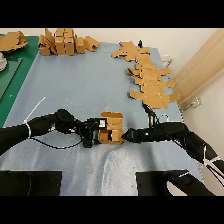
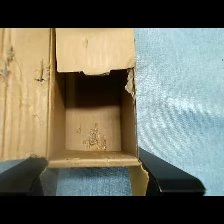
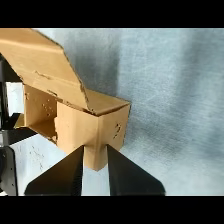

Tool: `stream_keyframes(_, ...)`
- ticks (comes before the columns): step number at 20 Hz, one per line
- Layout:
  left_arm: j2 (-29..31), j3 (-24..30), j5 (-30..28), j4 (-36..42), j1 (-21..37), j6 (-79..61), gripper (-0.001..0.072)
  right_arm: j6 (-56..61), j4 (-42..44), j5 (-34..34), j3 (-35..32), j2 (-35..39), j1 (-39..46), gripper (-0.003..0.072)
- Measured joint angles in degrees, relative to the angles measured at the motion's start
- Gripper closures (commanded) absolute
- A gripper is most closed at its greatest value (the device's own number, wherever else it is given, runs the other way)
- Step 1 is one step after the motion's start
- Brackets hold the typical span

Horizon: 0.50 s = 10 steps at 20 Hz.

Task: Fold the box.

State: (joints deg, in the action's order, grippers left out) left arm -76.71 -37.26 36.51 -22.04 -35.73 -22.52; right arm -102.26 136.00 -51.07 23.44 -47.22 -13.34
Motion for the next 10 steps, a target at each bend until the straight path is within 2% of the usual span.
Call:
stream_keyframes(2,0.0,0.0,0.0,0.0,0.0,0.0,0.0184,0.2,0.1,0.2,0.0,0.0,-0.1,0.0377)
stream_keyframes(6,0.0,0.0,0.0,0.0,0.0,0.0,0.0184,0.3,-0.2,0.8,0.0,0.0,-0.8,0.0351)
stream_keyframes(10,0.0,0.0,0.0,0.0,0.0,0.0,0.0184,4.0,-5.3,4.2,0.5,-0.6,-5.3,0.0347)
